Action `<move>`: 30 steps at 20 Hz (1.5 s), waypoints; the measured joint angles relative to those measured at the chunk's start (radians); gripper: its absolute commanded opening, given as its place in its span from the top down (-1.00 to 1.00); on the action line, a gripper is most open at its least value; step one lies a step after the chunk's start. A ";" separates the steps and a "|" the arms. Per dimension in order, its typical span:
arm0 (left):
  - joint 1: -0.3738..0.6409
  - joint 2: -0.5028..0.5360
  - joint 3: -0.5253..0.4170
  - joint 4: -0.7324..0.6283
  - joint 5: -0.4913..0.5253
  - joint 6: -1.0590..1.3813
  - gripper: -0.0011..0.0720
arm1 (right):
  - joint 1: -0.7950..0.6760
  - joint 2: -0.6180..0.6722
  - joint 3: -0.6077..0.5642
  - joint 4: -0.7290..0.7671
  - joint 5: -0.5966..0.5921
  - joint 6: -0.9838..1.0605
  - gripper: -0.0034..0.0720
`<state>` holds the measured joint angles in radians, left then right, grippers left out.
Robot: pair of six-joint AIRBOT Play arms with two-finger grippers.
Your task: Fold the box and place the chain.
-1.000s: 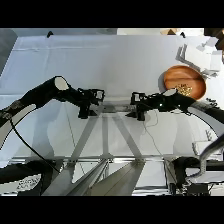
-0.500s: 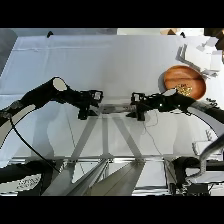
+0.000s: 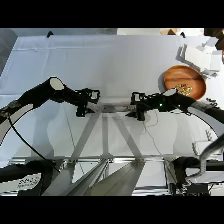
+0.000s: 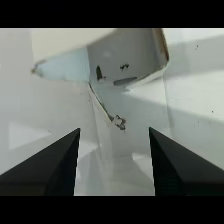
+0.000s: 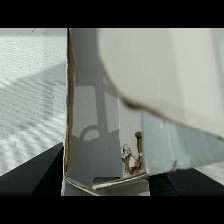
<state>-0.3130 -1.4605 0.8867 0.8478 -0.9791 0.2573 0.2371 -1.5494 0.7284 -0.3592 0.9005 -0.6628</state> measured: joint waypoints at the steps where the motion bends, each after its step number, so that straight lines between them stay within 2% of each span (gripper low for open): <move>1: 0.004 -0.003 -0.001 -0.005 -0.010 0.011 -0.36 | 0.000 0.000 0.000 0.000 0.000 0.000 -0.15; 4: 0.010 -0.017 -0.003 -0.048 -0.043 0.057 -0.36 | 0.000 0.000 0.000 0.000 0.001 0.000 -0.15; 5: 0.010 -0.025 -0.003 -0.070 -0.058 0.074 -0.30 | 0.000 0.000 0.000 0.000 0.001 0.000 -0.15; 6: 0.011 -0.032 -0.003 -0.087 -0.068 0.086 -0.13 | 0.000 0.000 0.000 0.000 0.001 0.000 -0.15; 7: 0.011 -0.039 -0.003 -0.100 -0.075 0.097 -0.09 | 0.000 0.000 0.000 -0.002 0.003 -0.002 -0.15; 16: 0.012 -0.058 -0.003 -0.153 -0.118 0.127 -0.08 | 0.000 0.000 0.000 -0.001 0.002 -0.001 -0.15; 17: 0.012 -0.058 -0.003 -0.161 -0.118 0.131 0.06 | 0.000 0.000 0.000 0.000 0.002 0.000 -0.15; 18: 0.012 -0.058 -0.003 -0.168 -0.116 0.138 0.28 | 0.000 0.000 0.000 0.000 0.002 0.000 -0.15; 21: 0.012 -0.058 -0.003 -0.180 -0.112 0.175 0.29 | 0.000 0.000 0.000 0.000 0.001 0.000 -0.15; 25: 0.012 -0.058 -0.003 -0.187 -0.093 0.204 0.96 | 0.000 0.000 0.000 0.001 -0.001 0.000 -0.15; 30: 0.012 -0.058 -0.003 -0.189 -0.074 0.212 0.95 | 0.000 0.000 0.000 0.000 0.000 0.000 -0.15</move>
